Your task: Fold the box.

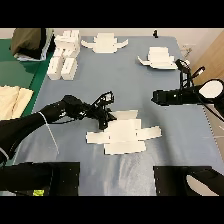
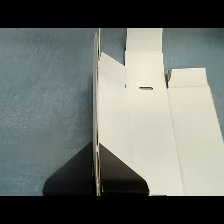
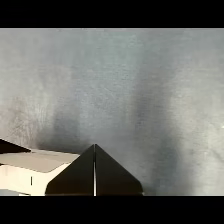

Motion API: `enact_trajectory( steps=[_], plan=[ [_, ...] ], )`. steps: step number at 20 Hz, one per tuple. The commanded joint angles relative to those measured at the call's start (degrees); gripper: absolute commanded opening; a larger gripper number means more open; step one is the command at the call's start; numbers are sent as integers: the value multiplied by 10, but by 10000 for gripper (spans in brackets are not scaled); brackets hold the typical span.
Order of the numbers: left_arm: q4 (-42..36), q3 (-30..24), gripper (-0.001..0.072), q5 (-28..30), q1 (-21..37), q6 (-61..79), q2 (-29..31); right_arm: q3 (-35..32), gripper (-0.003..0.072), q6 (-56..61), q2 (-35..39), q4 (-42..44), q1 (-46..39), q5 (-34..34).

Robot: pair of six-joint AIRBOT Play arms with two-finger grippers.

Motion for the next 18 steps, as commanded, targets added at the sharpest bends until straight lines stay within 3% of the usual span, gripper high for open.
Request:
enact_trajectory(
  steps=[1, 4, 6, 9, 13, 16, 18],
  plan=[
    [6, -10, 15, -17, 0, 3, 0, -1, 3, 0, 0, 0, 0, -11],
    [7, -10, 15, -56, 0, -1, 0, -1, 4, 0, 0, -1, 0, -12],
    [7, -9, 15, -38, 0, -1, 16, -1, 4, 0, 0, -1, 0, -14],
    [0, 0, 15, 5, 0, 2, 86, -1, 3, 0, 0, -1, 0, -19],
    [2, 0, 15, 3, 0, 3, 181, -1, 3, 0, 0, 1, 0, -24],
    [5, -14, 15, 12, -6, 7, 178, -1, 3, 0, 0, 7, 0, -29],
    [6, -38, 15, 50, -28, 28, 157, -1, 4, 0, 0, 15, 0, -29]
  ],
)
